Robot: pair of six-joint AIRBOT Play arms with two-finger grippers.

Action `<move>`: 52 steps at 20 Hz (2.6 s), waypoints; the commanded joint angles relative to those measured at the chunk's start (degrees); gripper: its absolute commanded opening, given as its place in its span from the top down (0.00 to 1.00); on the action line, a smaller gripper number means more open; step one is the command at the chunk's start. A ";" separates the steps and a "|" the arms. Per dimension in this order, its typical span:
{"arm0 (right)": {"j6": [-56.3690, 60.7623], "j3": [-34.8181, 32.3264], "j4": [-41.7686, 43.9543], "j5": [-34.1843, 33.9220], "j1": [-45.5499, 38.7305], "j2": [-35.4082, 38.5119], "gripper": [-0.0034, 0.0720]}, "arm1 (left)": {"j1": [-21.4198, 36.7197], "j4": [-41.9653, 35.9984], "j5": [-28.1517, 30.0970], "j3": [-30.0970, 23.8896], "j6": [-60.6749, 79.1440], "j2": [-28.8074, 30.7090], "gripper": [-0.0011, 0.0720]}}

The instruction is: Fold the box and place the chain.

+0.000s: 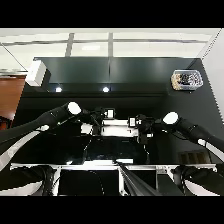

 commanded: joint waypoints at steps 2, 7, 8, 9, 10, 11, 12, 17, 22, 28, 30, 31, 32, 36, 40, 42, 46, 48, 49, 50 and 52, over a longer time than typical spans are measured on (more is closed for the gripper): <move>0.13 0.31 -0.04 -0.48 -0.02 -0.37 0.08 | 0.02 0.00 0.00 0.02 -0.13 -0.02 0.95; 0.33 0.31 -0.09 -0.50 -0.02 -0.37 0.08 | 0.02 0.00 0.00 0.02 -0.13 -0.02 0.95; 0.81 0.31 -0.09 -0.50 -0.04 -0.37 0.08 | 0.02 0.00 0.00 0.02 -0.13 -0.02 0.95; 0.81 0.31 -0.09 -0.09 -0.37 -0.35 0.08 | 0.02 0.00 0.00 0.02 -0.13 -0.02 0.95; 0.81 0.31 -0.11 0.66 -0.96 -0.35 0.08 | 0.02 0.00 0.00 0.02 -0.13 -0.02 0.95; 0.79 0.33 -0.04 1.44 -1.73 -0.31 0.08 | 0.02 0.00 0.00 0.02 -0.13 -0.02 0.95; 0.68 0.33 -0.07 2.43 -2.38 -0.31 0.08 | 0.02 0.00 0.00 0.02 -0.13 -0.02 0.95; 0.59 0.31 0.17 2.38 -2.78 -0.28 0.08 | 0.02 0.00 0.04 0.02 -0.11 -0.02 0.95; 0.83 0.33 0.44 2.01 -2.80 -0.28 0.08 | 0.02 0.00 -0.31 0.02 -1.44 -0.02 0.95; 1.64 0.35 1.66 2.01 -2.78 -0.28 0.08 | 0.02 0.02 -0.24 0.02 -1.40 -0.02 0.95; 1.66 0.35 2.10 1.99 -2.78 -0.28 0.08 | 0.02 0.02 -0.24 0.02 -1.40 -0.02 0.95; 1.66 0.35 2.08 1.99 -2.78 -0.28 0.08 | 0.02 0.02 -0.24 0.02 -1.40 -0.02 0.95; 1.66 0.35 2.05 1.97 -2.75 -0.28 0.08 | 0.02 0.02 -0.24 0.02 -1.40 -0.02 0.95; 3.06 0.33 0.39 0.31 -1.22 -0.31 0.08 | 0.02 0.02 -0.24 0.02 -1.40 -0.02 0.95; 4.17 0.35 0.33 -0.98 -0.92 -0.31 0.08 | 0.02 0.02 -0.28 0.02 -1.40 -0.02 0.95; 4.17 0.35 0.31 -0.98 -0.92 -0.31 0.08 | 0.02 0.02 -0.26 0.02 -1.40 -0.02 0.95; 4.17 0.35 0.31 -0.98 -0.92 -0.31 0.08 | 0.02 0.02 -0.26 0.02 -1.40 -0.02 0.95; 4.17 0.33 0.28 -0.98 -0.92 -0.31 0.08 | 0.02 0.02 -0.26 0.02 -1.40 -0.02 0.95; 4.17 0.35 0.28 -0.96 -0.92 -0.31 0.16 | 0.02 0.02 -0.26 0.02 -1.40 -0.02 0.95; 4.15 0.33 0.04 -0.79 -0.92 -0.31 0.36 | 0.02 0.02 -0.26 0.02 -1.40 -0.02 0.95; 4.04 0.35 -0.11 -0.39 -0.90 -0.31 0.37 | 0.02 0.02 -0.26 0.02 -1.42 -0.02 0.95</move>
